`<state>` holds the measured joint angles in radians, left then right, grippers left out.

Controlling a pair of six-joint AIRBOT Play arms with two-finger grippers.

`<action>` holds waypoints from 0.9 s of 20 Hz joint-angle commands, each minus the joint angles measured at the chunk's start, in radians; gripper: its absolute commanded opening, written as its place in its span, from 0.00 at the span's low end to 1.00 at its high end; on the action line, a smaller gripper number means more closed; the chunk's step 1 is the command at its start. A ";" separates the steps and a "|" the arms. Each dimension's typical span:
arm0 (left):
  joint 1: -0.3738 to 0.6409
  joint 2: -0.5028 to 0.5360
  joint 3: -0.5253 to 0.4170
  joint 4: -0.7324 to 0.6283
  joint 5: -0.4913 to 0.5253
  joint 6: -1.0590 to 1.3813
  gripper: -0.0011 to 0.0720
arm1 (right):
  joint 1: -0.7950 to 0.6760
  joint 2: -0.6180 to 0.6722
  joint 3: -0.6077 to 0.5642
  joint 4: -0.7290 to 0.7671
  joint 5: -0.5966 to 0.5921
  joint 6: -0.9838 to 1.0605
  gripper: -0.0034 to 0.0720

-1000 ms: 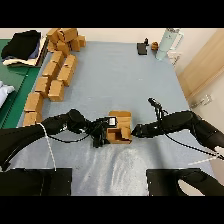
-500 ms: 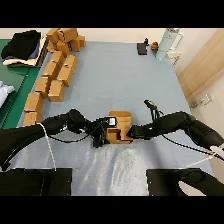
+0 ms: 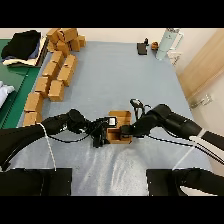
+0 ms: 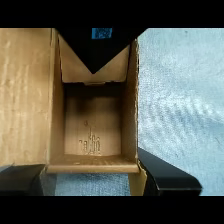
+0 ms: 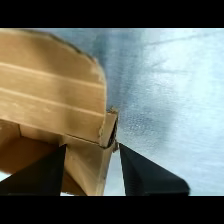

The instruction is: Fold the box.

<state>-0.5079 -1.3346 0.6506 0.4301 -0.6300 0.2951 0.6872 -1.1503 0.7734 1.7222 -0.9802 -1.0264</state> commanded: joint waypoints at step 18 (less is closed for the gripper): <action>0.000 0.000 0.000 0.000 0.000 0.000 0.65 | 0.130 -0.164 0.156 -0.269 -0.232 0.300 0.70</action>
<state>-0.5076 -1.3346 0.6506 0.4305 -0.6300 0.2970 0.8165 -1.3136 0.9283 1.4509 -1.2030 -0.7292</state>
